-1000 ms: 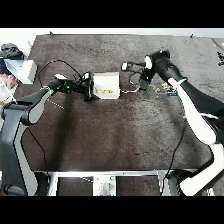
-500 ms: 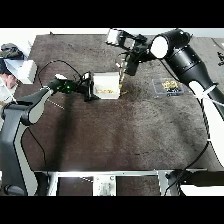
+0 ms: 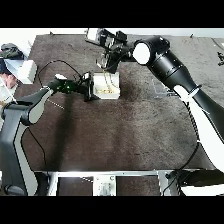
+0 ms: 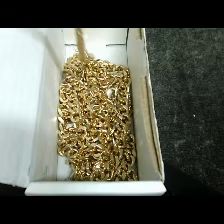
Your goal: Fold the box and place the chain.
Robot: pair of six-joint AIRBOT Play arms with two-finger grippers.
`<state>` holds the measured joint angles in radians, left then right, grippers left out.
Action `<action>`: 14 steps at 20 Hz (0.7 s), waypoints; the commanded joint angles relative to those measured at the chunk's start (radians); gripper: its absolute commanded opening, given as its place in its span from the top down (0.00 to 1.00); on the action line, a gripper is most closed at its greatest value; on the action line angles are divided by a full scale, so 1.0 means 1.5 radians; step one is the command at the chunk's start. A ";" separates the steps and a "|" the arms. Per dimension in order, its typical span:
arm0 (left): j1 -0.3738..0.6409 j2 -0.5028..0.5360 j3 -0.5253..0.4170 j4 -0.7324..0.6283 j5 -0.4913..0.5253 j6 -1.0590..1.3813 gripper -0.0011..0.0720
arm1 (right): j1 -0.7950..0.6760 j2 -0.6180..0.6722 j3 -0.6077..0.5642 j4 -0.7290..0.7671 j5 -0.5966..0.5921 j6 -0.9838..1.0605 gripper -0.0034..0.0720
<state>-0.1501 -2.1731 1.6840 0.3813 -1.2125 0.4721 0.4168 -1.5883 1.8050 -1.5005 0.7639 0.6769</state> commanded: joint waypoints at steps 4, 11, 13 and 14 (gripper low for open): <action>0.000 0.000 0.000 0.000 0.000 0.000 0.51 | 0.006 -0.005 0.054 0.004 -0.017 0.001 0.98; 0.000 0.000 0.000 0.000 0.000 0.000 0.51 | -0.019 -0.071 0.052 0.004 0.130 0.054 0.98; 0.000 0.000 0.000 0.000 0.000 0.000 0.51 | -0.021 -0.097 0.050 0.004 0.148 0.066 0.96; 0.000 0.000 0.000 0.000 0.000 0.000 0.51 | -0.022 -0.108 0.049 0.004 0.154 0.070 0.61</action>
